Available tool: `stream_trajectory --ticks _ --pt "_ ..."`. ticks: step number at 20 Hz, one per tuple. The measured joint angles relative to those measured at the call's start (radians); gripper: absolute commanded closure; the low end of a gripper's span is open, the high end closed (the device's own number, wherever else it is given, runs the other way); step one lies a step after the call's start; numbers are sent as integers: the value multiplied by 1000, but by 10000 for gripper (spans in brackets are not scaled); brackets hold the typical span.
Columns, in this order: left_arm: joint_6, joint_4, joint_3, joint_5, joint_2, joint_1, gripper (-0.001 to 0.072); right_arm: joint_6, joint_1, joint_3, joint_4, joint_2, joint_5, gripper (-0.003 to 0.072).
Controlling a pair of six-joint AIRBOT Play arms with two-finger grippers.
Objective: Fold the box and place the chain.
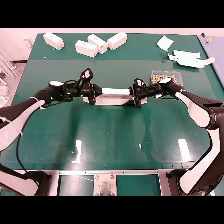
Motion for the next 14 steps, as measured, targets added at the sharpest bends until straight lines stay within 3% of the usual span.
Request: stream_trajectory --ticks 14 --pt "-51 21 202 60 -145 -4 686 1 0 0 1 0 0 209"
